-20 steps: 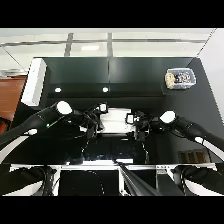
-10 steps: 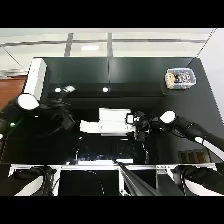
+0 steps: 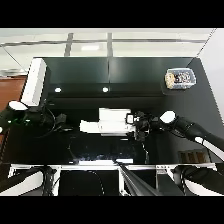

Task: Fold the box and place the chain.

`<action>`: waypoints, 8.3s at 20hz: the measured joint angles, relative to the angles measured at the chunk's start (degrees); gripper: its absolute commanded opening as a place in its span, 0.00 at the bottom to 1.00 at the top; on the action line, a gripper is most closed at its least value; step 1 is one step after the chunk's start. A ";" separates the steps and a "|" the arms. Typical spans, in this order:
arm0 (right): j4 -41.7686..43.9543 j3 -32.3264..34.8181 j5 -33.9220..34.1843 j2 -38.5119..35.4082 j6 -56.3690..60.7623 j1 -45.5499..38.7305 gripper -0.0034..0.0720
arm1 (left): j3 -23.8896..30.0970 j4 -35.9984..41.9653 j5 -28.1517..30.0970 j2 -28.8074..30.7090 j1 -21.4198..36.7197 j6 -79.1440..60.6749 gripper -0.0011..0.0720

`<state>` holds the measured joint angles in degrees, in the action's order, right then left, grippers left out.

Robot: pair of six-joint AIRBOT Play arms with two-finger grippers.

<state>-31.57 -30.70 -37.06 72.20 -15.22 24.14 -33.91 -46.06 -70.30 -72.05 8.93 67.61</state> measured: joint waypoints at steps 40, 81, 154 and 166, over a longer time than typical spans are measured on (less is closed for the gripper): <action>-0.02 0.00 0.00 0.00 0.00 0.00 0.22 | -16.00 2.89 3.69 -8.39 -30.60 6.88 0.68; -0.02 0.00 0.00 -0.02 -0.02 0.00 0.22 | -28.17 -34.91 6.45 -14.21 -51.98 54.99 0.25; 10.08 0.04 -4.09 -3.04 13.64 0.42 0.20 | -28.83 -37.48 4.24 -14.95 -53.77 60.35 0.05; -4.39 0.00 -17.73 -14.03 51.21 -16.24 0.06 | -28.83 -37.38 5.29 -14.95 -53.77 60.04 0.05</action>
<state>-35.97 -30.70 -54.78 58.17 35.99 7.90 -62.74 -83.44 -65.01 -87.00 -44.84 127.66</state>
